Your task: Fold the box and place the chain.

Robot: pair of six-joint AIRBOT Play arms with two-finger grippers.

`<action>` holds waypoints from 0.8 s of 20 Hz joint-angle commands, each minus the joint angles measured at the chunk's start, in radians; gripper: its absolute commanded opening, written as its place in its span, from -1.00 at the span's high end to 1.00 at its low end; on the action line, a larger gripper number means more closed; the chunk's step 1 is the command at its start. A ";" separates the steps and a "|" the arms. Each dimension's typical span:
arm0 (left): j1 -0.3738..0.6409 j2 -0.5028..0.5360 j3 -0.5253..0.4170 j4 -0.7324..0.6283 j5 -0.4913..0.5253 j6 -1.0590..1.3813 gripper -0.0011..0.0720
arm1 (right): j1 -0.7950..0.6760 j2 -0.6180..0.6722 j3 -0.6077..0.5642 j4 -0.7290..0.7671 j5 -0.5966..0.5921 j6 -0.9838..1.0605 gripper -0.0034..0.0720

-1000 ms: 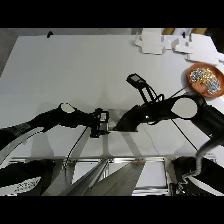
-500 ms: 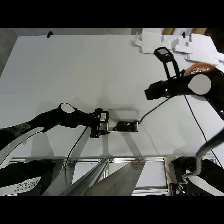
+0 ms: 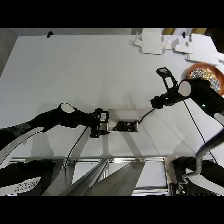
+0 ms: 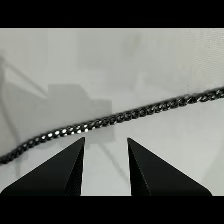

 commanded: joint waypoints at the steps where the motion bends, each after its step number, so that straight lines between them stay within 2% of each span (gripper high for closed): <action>1: 0.001 0.001 0.000 0.001 0.000 0.000 0.40 | -0.004 -0.037 -0.040 -0.010 -0.050 0.003 0.12; 6: 0.001 0.001 0.000 0.000 0.000 0.000 0.40 | -0.004 -0.089 -0.041 -0.038 -0.060 0.038 0.12; 12: 0.001 0.001 0.000 0.000 0.000 0.000 0.40 | -0.004 -0.092 -0.040 -0.039 -0.108 0.045 0.13; 16: 0.001 0.001 0.000 0.000 0.000 0.000 0.40 | -0.004 -0.095 -0.040 -0.040 -0.113 0.045 0.27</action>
